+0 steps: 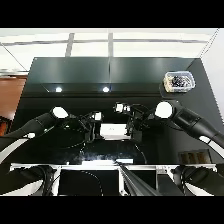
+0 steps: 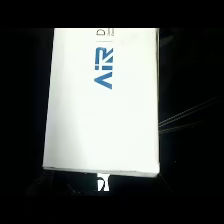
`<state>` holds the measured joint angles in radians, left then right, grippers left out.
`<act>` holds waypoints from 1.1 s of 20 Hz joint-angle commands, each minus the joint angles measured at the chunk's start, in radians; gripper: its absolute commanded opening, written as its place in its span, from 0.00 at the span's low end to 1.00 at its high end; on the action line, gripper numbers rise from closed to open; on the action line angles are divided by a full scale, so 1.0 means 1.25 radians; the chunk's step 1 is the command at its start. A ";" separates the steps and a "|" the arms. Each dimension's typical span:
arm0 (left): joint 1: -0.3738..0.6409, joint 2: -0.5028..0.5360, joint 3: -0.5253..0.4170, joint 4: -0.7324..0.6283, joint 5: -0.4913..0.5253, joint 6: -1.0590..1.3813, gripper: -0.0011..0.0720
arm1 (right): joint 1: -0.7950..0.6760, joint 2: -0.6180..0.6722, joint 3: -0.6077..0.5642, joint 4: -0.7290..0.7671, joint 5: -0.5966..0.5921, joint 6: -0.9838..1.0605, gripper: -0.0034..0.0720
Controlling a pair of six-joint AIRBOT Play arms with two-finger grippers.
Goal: Fold the box and place the chain.
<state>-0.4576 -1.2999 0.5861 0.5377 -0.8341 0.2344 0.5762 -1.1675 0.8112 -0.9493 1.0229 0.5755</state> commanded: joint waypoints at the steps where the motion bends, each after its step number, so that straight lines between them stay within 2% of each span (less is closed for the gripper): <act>1: 0.000 -0.001 0.000 0.000 0.000 0.000 0.68 | -0.031 0.045 0.018 0.008 0.062 0.085 0.48; 4: 0.000 -0.001 0.000 0.000 0.000 0.000 0.68 | -0.096 0.081 0.017 0.018 0.151 0.248 0.46; 5: 0.000 -0.001 0.000 0.000 0.000 0.000 0.68 | -0.114 0.081 0.005 0.053 0.168 0.291 0.24; 6: 0.000 -0.001 0.000 0.000 0.000 0.001 0.68 | -0.127 0.080 -0.022 0.127 0.165 0.292 0.06; 10: 0.000 -0.001 0.000 0.000 0.000 0.001 0.68 | -0.131 0.031 -0.128 0.506 0.040 0.225 0.06; 12: 0.000 -0.001 0.000 0.000 0.000 0.001 0.68 | -0.130 -0.016 -0.130 0.587 -0.005 0.218 0.06; 14: 0.000 -0.001 0.000 0.000 0.000 0.000 0.68 | -0.130 -0.062 -0.130 0.586 -0.034 0.232 0.06; 18: 0.000 -0.001 0.000 0.000 0.000 0.000 0.68 | -0.127 -0.141 -0.131 0.584 -0.018 0.246 0.06; 22: 0.000 -0.001 0.000 0.000 0.000 0.001 0.68 | -0.125 -0.150 -0.131 0.532 -0.034 0.271 0.06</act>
<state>-0.4576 -1.3003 0.5861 0.5385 -0.8345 0.2371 0.4183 -1.3342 0.6495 -0.2478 1.0023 0.8883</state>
